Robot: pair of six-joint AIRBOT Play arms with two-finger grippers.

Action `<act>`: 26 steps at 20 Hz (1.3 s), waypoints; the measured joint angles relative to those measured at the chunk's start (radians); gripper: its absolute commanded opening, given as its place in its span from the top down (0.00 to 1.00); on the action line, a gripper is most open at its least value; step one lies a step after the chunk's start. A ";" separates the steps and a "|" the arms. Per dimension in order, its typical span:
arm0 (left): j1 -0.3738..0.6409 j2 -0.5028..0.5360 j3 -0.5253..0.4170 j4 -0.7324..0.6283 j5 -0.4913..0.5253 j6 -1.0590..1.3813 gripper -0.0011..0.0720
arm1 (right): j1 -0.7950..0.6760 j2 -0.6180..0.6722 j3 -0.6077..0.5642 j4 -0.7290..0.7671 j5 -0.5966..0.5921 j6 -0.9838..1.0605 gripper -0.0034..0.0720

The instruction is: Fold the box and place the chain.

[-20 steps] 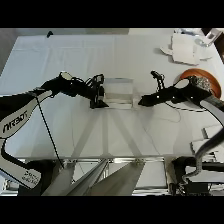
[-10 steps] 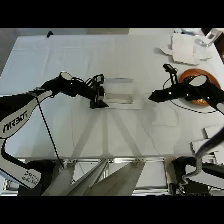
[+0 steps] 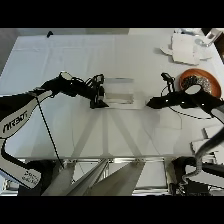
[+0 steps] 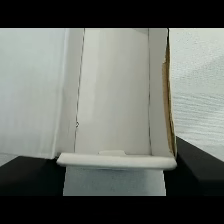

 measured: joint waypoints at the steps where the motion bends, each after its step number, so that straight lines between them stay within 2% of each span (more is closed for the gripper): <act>1: 0.000 0.000 0.000 0.000 0.000 0.000 0.45 | 0.010 -0.013 -0.003 0.013 -0.009 -0.003 0.95; 13: 0.000 0.000 0.000 0.000 0.000 0.000 0.45 | 0.038 -0.077 -0.009 0.127 -0.060 -0.053 0.95; 25: 0.000 0.000 0.000 0.000 0.000 0.000 0.45 | 0.040 -0.089 -0.010 0.358 0.039 -0.157 0.93; 26: 0.000 0.000 0.000 0.000 0.000 0.000 0.45 | 0.040 -0.089 -0.010 0.382 0.045 -0.163 0.87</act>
